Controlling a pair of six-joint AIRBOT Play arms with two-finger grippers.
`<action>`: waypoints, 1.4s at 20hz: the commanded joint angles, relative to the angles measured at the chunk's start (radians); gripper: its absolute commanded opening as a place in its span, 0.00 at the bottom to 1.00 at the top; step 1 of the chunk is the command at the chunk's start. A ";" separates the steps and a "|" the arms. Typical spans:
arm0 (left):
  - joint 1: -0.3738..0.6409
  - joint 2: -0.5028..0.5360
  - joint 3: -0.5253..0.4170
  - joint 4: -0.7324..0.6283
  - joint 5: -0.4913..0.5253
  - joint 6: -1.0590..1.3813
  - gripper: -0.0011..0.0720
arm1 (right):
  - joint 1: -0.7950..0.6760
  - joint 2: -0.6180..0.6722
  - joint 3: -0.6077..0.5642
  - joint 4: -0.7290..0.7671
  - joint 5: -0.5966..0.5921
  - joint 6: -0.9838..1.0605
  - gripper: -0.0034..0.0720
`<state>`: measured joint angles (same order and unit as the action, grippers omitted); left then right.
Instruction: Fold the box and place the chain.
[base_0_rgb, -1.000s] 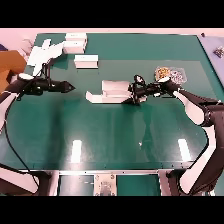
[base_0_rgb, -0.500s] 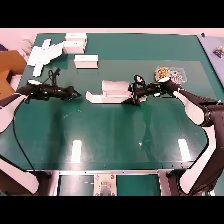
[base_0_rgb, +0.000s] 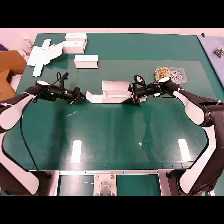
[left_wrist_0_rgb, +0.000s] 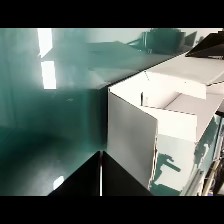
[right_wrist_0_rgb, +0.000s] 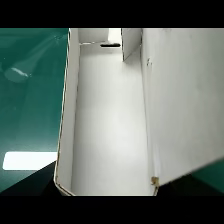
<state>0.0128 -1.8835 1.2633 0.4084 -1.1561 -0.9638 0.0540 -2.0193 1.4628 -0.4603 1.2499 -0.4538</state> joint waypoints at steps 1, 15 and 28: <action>-0.018 -0.021 0.001 0.005 -0.003 -0.014 0.04 | 0.000 0.000 0.000 0.000 0.000 0.000 0.68; -0.072 -0.019 0.056 -0.133 -0.028 0.024 0.04 | 0.000 0.000 0.000 0.000 0.000 0.000 0.68; -0.108 -0.019 0.122 -0.146 -0.024 0.036 0.04 | 0.000 0.000 0.000 0.000 0.000 0.000 0.68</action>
<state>-0.0940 -1.9034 1.3827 0.2630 -1.1824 -0.9276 0.0540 -2.0193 1.4628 -0.4603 1.2499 -0.4538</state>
